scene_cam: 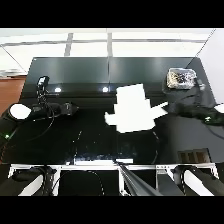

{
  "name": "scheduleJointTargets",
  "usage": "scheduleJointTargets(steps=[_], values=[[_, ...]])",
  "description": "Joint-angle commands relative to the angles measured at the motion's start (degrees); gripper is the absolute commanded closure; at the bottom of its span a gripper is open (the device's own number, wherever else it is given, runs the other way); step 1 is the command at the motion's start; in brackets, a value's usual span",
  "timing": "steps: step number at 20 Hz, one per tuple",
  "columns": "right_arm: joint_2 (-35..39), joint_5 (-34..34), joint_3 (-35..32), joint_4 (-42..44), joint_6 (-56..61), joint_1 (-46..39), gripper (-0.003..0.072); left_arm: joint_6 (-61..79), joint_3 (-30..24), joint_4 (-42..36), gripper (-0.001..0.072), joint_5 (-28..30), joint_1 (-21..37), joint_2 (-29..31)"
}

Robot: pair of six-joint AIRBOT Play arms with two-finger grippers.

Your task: Fold the box and place the chain.

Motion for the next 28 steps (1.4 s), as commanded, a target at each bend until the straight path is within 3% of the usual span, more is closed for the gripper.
scheduleJointTargets(steps=[1, 4, 6, 9, 12, 16, 20, 22, 23, 25, 26, 28], values=[[1.64, -16.48, -5.90, 7.78, 0.42, 16.72, 0.0674, 2.84, 0.13, -6.45, 0.0009, -1.03, -2.69, -0.17], [1.51, -26.91, -6.01, 9.75, 0.61, 27.39, 0.0674, 3.82, 2.51, -8.31, 0.0010, -0.83, -4.48, -3.82], [1.40, -28.81, -6.01, 9.73, 1.05, 30.64, 0.0674, 4.66, 6.62, -10.05, 0.0011, -6.23, -3.65, -9.90], [1.40, -28.46, -6.01, 9.75, 1.11, 31.76, 0.0673, 13.18, 12.68, -20.74, 0.0010, -19.02, -1.60, -21.14], [1.40, -28.44, -6.01, 9.70, 1.03, 31.74, 0.0674, 13.84, 16.20, -22.75, 0.0010, -25.27, -1.46, -29.59], [1.40, -28.37, -6.01, 9.53, 1.05, 31.74, 0.0674, 14.67, 18.64, -22.82, 0.0010, -26.64, -1.31, -34.84], [1.40, -26.45, -6.01, 9.55, 1.05, 31.74, 0.0673, 26.29, 22.80, -26.27, 0.0011, -36.11, -2.16, -39.23], [1.40, -25.07, -6.01, 9.51, 1.03, 31.74, 0.0673, 28.22, 26.53, -24.00, 0.0012, -40.72, -2.54, -42.47], [1.40, -24.92, -6.01, 9.51, 1.05, 31.74, 0.0674, 28.22, 28.65, -22.27, 0.0053, -43.25, -2.84, -44.19], [1.40, -24.98, -6.01, 9.51, 1.05, 31.74, 0.0673, 28.22, 32.20, -19.41, 0.0240, -47.47, -3.21, -47.10], [1.40, -25.00, -6.01, 9.49, 1.05, 31.74, 0.0674, 28.52, 33.16, -18.53, 0.0368, -48.59, -3.21, -47.95], [1.40, -25.00, -6.01, 9.42, 1.05, 31.74, 0.0673, 30.05, 33.97, -18.36, 0.0500, -50.38, -3.10, -48.72]])
